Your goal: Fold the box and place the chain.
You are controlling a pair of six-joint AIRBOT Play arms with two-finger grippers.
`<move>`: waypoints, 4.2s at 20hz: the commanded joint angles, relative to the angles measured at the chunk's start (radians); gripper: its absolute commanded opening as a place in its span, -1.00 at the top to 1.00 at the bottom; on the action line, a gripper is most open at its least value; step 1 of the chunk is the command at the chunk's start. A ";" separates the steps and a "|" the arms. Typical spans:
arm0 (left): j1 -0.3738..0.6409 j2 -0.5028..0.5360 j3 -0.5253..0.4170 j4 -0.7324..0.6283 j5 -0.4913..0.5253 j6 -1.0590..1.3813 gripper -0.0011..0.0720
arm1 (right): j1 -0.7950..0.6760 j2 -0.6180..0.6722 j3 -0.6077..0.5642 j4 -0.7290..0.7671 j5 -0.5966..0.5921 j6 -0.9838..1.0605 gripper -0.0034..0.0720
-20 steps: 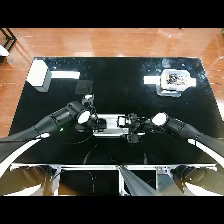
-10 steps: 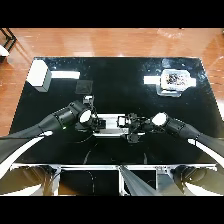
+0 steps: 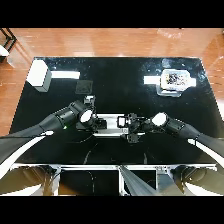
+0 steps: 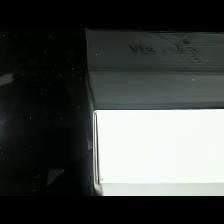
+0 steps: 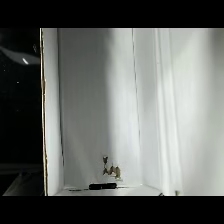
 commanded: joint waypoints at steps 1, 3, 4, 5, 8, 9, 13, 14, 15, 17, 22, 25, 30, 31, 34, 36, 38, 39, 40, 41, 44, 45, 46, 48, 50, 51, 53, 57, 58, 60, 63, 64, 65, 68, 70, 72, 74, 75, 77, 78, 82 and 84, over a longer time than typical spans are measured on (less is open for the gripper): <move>-0.002 -0.002 0.000 -0.011 0.010 0.014 0.90 | 0.001 0.000 0.000 0.001 0.001 0.001 -0.32; -0.002 -0.002 0.000 -0.011 0.003 0.014 0.90 | 0.001 0.000 0.000 0.002 0.001 0.001 -0.41; -0.002 -0.001 0.000 -0.010 -0.001 0.014 0.90 | 0.001 0.000 0.000 0.002 0.000 0.006 -0.67; -0.002 0.000 0.000 -0.006 -0.013 0.014 0.90 | 0.001 0.001 0.000 0.000 -0.003 0.031 -0.97; 0.000 0.007 0.000 0.026 -0.065 0.014 0.90 | 0.000 0.035 0.000 -0.073 -0.004 0.089 -0.98; 0.000 0.010 0.000 0.033 -0.075 0.014 0.90 | 0.000 0.055 0.000 -0.111 -0.003 0.110 -0.97; 0.000 0.010 0.000 0.054 -0.087 0.013 0.90 | 0.000 0.084 0.000 -0.184 0.028 0.138 -0.95; 0.000 0.010 0.000 0.057 -0.089 0.013 0.90 | 0.001 0.084 0.000 -0.182 0.041 0.138 -0.95; 0.000 0.010 0.000 0.061 -0.089 0.013 0.90 | 0.001 0.084 0.000 -0.182 0.045 0.138 -0.95; 0.000 0.010 0.000 0.072 -0.089 0.013 0.90 | 0.003 0.084 0.000 -0.177 0.045 0.138 -0.95; 0.000 0.010 0.000 0.072 -0.089 0.013 0.90 | 0.027 0.082 0.000 -0.117 0.047 0.139 -0.49; 0.000 0.010 0.000 0.071 -0.089 0.013 0.90 | 0.039 0.080 0.000 -0.064 0.039 0.140 0.01; -0.002 0.010 0.000 0.071 -0.085 0.013 0.90 | 0.040 0.073 0.000 -0.001 0.031 0.156 0.40; -0.002 0.010 0.000 0.071 -0.082 0.013 0.90 | 0.040 0.067 0.000 0.011 0.030 0.157 0.40; -0.002 0.009 0.000 0.066 -0.066 0.013 0.90 | 0.073 0.055 0.000 0.055 -0.019 0.157 0.40; -0.002 0.006 0.000 0.056 -0.067 0.013 0.90 | 0.111 0.049 0.000 0.064 -0.079 0.157 0.40; -0.002 0.006 0.000 0.046 -0.066 0.013 0.90 | 0.141 0.041 0.000 0.064 -0.124 0.157 0.40; -0.002 0.006 0.000 0.046 -0.066 0.013 0.90 | 0.144 0.041 0.000 0.065 -0.135 0.158 0.34; -0.002 0.006 0.000 0.045 -0.067 0.013 0.90 | 0.144 0.041 0.000 0.066 -0.143 0.158 0.01; -0.002 0.006 0.000 0.045 -0.067 0.013 0.91 | 0.143 0.041 0.000 0.066 -0.145 0.158 -0.09; -0.002 0.006 0.000 0.045 -0.067 0.013 0.90 | 0.143 0.041 0.000 0.065 -0.140 0.158 0.11; -0.002 0.006 0.000 0.045 -0.067 0.013 0.90 | 0.143 0.041 0.000 0.065 -0.140 0.158 0.07; -0.002 0.006 0.000 0.045 -0.067 0.013 0.90 | 0.143 0.041 0.000 0.065 -0.141 0.158 -0.18; -0.002 0.006 0.000 0.045 -0.067 0.013 0.90 | 0.143 0.042 0.000 0.060 -0.147 0.158 0.04; -0.002 0.006 0.000 0.045 -0.067 0.013 0.90 | 0.143 0.056 0.000 0.052 -0.164 0.177 0.80; -0.002 0.006 0.000 0.045 -0.067 0.013 0.90 | 0.139 0.079 0.000 0.023 -0.172 0.237 0.84; -0.002 0.006 0.000 0.045 -0.067 0.013 0.90 | 0.100 0.141 0.000 -0.062 -0.154 0.463 0.84; -0.002 0.006 0.000 0.047 -0.066 0.013 0.90 | -0.138 0.324 0.000 -0.256 0.074 1.134 0.84; -0.002 0.006 0.000 0.048 -0.066 0.013 0.90 | -0.224 0.366 0.000 -0.288 0.164 1.254 0.84; -0.002 0.006 0.000 0.049 -0.066 0.013 0.90 | -0.389 0.394 0.000 -0.348 0.342 1.426 0.84; -0.002 0.006 0.000 0.049 -0.068 0.014 0.90 | -0.539 0.392 -0.063 -0.404 0.440 1.579 0.84; -0.002 0.006 0.000 0.049 -0.070 0.014 0.90 | -0.551 0.389 -0.098 -0.403 0.429 1.604 0.84; -0.002 0.006 0.000 0.049 -0.072 0.015 0.90 | -0.552 0.376 -0.134 -0.397 0.412 1.636 0.84; -0.002 0.006 0.000 0.048 -0.072 0.015 0.90 | -0.541 0.288 -0.180 -0.287 0.393 1.643 0.84; -0.002 0.006 0.000 0.048 -0.074 0.015 0.90 | -0.490 0.217 -0.180 -0.197 0.348 1.607 0.84; -0.002 0.006 0.000 0.049 -0.077 0.016 0.90 | -0.418 0.142 -0.177 -0.087 0.290 1.559 0.84; -0.002 0.006 0.000 0.049 -0.078 0.016 0.90 | -0.357 0.081 -0.163 -0.001 0.256 1.509 0.84; -0.002 0.006 0.000 0.049 -0.078 0.016 0.90 | -0.331 0.053 -0.146 0.028 0.251 1.495 0.84; -0.002 0.006 0.000 0.049 -0.079 0.017 0.90 | -0.293 0.021 -0.106 0.031 0.256 1.487 0.82; -0.002 0.006 0.000 0.048 -0.084 0.017 0.90 | -0.281 0.019 -0.088 0.031 0.267 1.474 0.42; -0.002 0.006 0.000 0.048 -0.094 0.017 0.90 | -0.278 0.020 0.006 0.017 0.418 1.405 -0.97; -0.002 0.006 0.000 0.049 -0.093 0.017 0.90 | -0.278 0.020 0.039 0.018 0.484 1.406 -0.97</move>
